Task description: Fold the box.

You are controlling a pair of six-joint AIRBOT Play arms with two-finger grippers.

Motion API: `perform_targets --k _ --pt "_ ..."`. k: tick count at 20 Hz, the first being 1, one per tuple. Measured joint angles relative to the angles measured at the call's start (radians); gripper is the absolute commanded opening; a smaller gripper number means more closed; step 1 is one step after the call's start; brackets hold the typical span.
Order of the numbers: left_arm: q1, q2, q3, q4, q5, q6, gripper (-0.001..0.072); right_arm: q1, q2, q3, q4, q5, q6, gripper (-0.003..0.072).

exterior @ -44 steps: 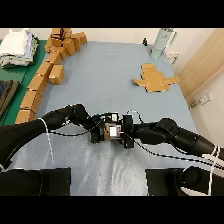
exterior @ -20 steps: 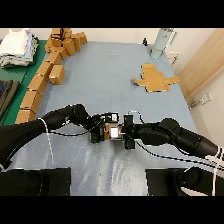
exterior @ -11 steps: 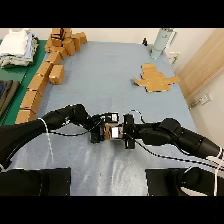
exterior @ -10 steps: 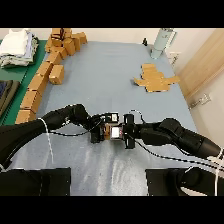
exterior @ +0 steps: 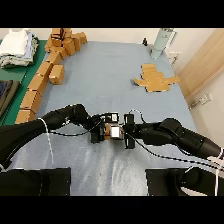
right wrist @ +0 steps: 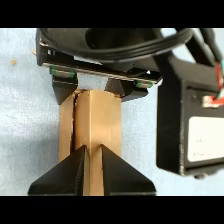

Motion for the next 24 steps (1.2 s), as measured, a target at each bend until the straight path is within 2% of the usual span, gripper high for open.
perform_targets --k 2,11,13,14,15,16,17,19,24 --pt "0.0 0.0 0.0 0.0 0.0 0.0 0.0494 0.0 -0.007 -0.001 0.017 -0.004 0.0 0.0123" --pt "0.0 0.0 0.0 0.0 0.0 0.0 0.0494 -0.001 -0.025 -0.003 0.069 -0.048 0.0 0.0129" --pt "0.0 0.0 0.0 0.0 0.0 -0.001 0.0494 -0.001 -0.019 -0.003 0.07 -0.049 0.0 0.0272" --pt "0.0 0.0 0.0 0.0 0.0 -0.001 0.0495 -0.001 -0.013 -0.003 0.071 -0.045 0.0 0.0279" --pt "0.0 0.0 0.0 0.0 0.0 -0.001 0.0494 -0.001 -0.006 -0.002 0.072 -0.04 0.0 0.0231" --pt "0.0 0.0 0.0 0.0 0.0 -0.001 0.0494 -0.001 -0.001 -0.001 0.072 -0.029 0.0 0.0092" --pt "0.0 0.0 0.0 0.0 0.0 0.0 0.0495 -0.002 0.002 -0.001 0.072 -0.023 0.0 0.0038" --pt "0.0 0.0 0.0 0.0 0.0 -0.001 0.0494 -0.002 0.004 0.0 0.068 -0.01 0.0 0.0005" --pt "0.0 0.0 0.0 0.0 0.0 -0.001 0.0495 -0.002 -0.017 -0.001 0.063 0.003 0.002 0.0005"
